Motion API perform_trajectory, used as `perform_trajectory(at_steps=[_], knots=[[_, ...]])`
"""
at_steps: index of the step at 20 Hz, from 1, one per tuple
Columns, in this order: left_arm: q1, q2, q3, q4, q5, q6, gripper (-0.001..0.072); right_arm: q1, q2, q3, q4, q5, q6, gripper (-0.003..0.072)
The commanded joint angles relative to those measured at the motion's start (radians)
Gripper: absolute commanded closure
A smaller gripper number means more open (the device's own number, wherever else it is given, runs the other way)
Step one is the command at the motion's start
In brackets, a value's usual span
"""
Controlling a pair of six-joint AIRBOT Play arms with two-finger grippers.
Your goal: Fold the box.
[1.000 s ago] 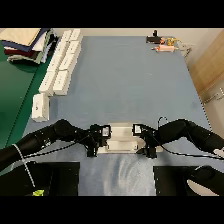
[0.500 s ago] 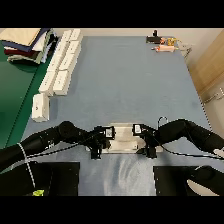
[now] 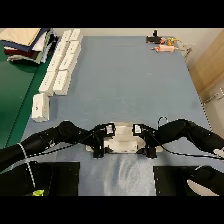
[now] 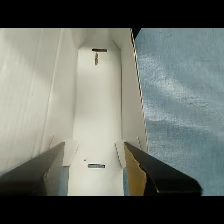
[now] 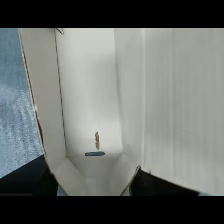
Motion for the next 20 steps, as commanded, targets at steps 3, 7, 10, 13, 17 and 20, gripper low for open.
perform_trajectory(at_steps=[3,7,10,13,17,20], knots=[[0.007,0.015,0.001,0.072,0.001,-0.093,0.0666,0.000,0.000,0.001,0.000,0.000,0.000,0.0173],[0.008,0.159,0.009,0.389,-0.063,-0.488,0.0695,0.000,0.000,0.001,0.000,0.000,0.000,0.0172],[0.008,0.327,0.032,0.616,-0.215,-0.805,0.0696,0.000,0.000,0.001,0.000,0.000,0.001,0.0172],[0.008,0.502,0.051,0.818,-0.295,-1.164,0.0696,0.000,0.000,0.001,0.000,0.000,0.000,0.0173],[0.031,0.592,0.050,1.254,-0.526,-2.062,0.0696,0.000,0.000,0.001,0.000,0.000,0.000,0.0172],[0.087,0.571,0.013,1.109,-0.516,-2.102,0.0696,0.000,0.000,0.001,0.000,0.000,0.000,0.0172]])
